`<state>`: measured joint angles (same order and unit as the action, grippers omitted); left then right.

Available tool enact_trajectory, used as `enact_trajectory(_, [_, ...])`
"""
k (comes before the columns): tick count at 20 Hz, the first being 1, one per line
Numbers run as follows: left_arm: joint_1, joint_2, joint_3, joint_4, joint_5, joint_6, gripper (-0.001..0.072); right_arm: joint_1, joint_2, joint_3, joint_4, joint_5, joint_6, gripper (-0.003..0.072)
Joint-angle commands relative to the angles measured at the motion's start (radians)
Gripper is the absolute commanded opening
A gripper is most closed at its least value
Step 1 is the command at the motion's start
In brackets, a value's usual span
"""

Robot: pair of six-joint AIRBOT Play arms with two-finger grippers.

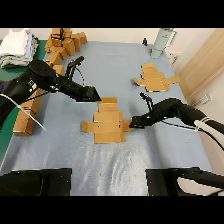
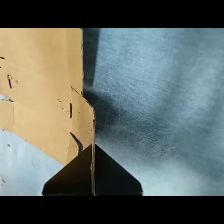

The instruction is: Fold the box.

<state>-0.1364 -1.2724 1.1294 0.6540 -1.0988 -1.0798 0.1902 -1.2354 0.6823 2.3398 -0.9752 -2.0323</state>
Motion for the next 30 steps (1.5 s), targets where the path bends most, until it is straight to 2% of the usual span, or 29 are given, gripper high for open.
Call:
enact_trajectory(1, [0.027, -0.022, 0.000, 0.072, -0.005, 0.006, 0.0516, 0.004, 0.103, -0.089, -0.018, 0.018, -0.075, 0.0000])
enact_trajectory(4, [0.031, -0.110, 0.000, 0.059, -0.010, 0.037, 0.0517, 0.005, 0.209, -0.174, -0.018, 0.057, -0.117, 0.0001])
enact_trajectory(7, [0.032, -0.233, 0.013, 0.005, 0.018, 0.097, 0.0516, 0.005, 0.259, -0.190, -0.021, 0.058, -0.129, 0.0001])
enact_trajectory(11, [0.025, -0.388, 0.060, -0.134, -0.054, 0.206, 0.0515, 0.005, 0.279, -0.190, -0.021, 0.057, -0.135, 0.0001])
enact_trajectory(14, [0.005, -0.447, 0.080, -0.163, -0.060, 0.257, 0.0515, 0.005, 0.279, -0.190, -0.020, 0.058, -0.135, 0.0001])
enact_trajectory(17, [-0.027, -0.486, 0.096, -0.254, -0.069, 0.340, 0.0514, 0.005, 0.277, -0.190, -0.020, 0.058, -0.134, 0.0001])
enact_trajectory(18, [-0.039, -0.499, 0.108, -0.258, -0.089, 0.357, 0.0459, 0.005, 0.277, -0.190, -0.020, 0.058, -0.133, 0.0001])
enact_trajectory(19, [-0.046, -0.507, 0.118, -0.257, -0.111, 0.372, 0.0344, 0.005, 0.277, -0.190, -0.020, 0.058, -0.133, 0.0001])
enact_trajectory(21, [-0.049, -0.508, 0.126, -0.258, -0.134, 0.385, 0.0345, 0.005, 0.277, -0.190, -0.020, 0.058, -0.133, 0.0001])
enact_trajectory(22, [-0.049, -0.508, 0.129, -0.257, -0.144, 0.386, 0.0320, 0.005, 0.277, -0.190, -0.021, 0.058, -0.133, 0.0001])
enact_trajectory(23, [-0.048, -0.509, 0.133, -0.257, -0.156, 0.395, 0.0133, 0.005, 0.277, -0.190, -0.021, 0.058, -0.133, 0.0001])
enact_trajectory(24, [-0.047, -0.509, 0.135, -0.258, -0.172, 0.407, 0.0094, 0.005, 0.277, -0.190, -0.021, 0.058, -0.133, 0.0001])
enact_trajectory(30, [-0.047, -0.509, 0.137, -0.258, -0.203, 0.412, 0.0097, 0.005, 0.277, -0.190, -0.021, 0.059, -0.133, 0.0001])
